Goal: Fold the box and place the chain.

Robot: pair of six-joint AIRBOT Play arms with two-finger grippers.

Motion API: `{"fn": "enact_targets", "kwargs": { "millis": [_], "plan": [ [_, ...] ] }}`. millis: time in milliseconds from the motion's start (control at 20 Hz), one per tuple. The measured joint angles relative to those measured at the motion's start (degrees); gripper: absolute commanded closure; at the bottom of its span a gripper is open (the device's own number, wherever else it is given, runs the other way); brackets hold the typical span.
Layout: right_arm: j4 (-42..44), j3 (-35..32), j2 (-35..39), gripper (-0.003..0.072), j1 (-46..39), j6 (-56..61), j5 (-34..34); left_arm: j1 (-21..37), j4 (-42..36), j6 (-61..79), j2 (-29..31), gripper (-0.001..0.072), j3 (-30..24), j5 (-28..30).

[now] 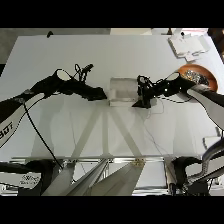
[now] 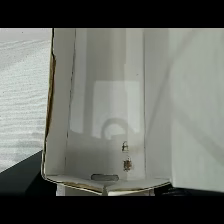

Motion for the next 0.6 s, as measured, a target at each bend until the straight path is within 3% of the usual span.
{"fn": "enact_targets", "kwargs": {
  "millis": [600],
  "plan": [
    [0.02, 0.0, 0.0, 0.0186, -0.02, 0.0, 0.0, 0.7, -2.91, 1.75, 2.16, 0.0363, 0.0, -0.28]
  ]
}}
